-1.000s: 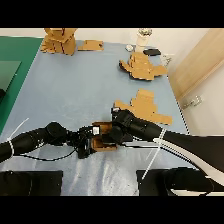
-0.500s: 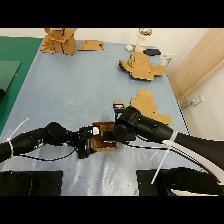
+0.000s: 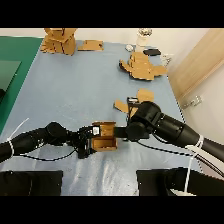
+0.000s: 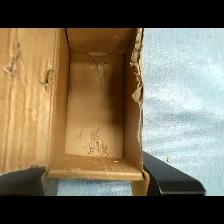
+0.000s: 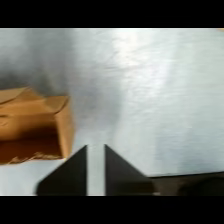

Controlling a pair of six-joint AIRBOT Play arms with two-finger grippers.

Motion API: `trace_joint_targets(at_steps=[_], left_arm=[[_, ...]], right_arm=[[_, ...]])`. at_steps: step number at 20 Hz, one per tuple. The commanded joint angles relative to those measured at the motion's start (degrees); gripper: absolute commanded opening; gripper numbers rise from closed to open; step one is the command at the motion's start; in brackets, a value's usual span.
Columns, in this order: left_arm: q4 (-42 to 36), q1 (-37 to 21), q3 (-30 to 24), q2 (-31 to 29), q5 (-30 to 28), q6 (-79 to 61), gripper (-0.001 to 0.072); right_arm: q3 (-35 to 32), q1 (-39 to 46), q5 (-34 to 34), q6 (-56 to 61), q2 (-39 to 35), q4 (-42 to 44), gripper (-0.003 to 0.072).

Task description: Fold the box.

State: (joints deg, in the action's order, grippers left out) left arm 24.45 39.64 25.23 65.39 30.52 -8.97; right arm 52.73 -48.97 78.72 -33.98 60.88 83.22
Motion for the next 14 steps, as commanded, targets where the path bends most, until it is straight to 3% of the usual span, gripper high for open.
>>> trace_joint_targets(at_steps=[1, 3, 5, 7, 9, 11, 14], left_arm=[[0.0, 0.02, -0.04, 0.0, -0.02, 0.0, 0.0515], [-0.02, 0.02, -0.02, -0.02, -0.02, -0.02, 0.0515], [-0.02, 0.02, -0.02, -0.02, -0.02, -0.02, 0.0515], [-0.02, 0.02, -0.02, -0.02, -0.02, 0.0, 0.0515], [-0.02, 0.02, 0.0, -0.02, -0.04, -0.02, 0.0515], [-0.02, 0.02, 0.0, -0.02, -0.09, 0.0, 0.0515], [-0.02, 0.0, 0.02, -0.02, -0.17, -0.02, 0.0515]], right_arm=[[-0.94, 5.9, 2.73, -1.75, -0.85, -7.3, 0.0006], [-1.46, 16.15, -7.21, -12.24, 0.44, 3.23, 0.0005], [-1.51, 28.09, -19.67, -31.85, 4.04, 23.91, 0.0005], [-1.44, 37.83, -24.41, -51.74, 9.44, 45.4, 0.0006], [-1.38, 43.41, -19.61, -69.24, 15.63, 61.64, 0.0005], [-1.11, 43.67, -10.45, -83.49, 21.53, 71.54, 0.0005], [-0.92, 39.39, -0.83, -92.87, 26.47, 72.32, 0.0005]])
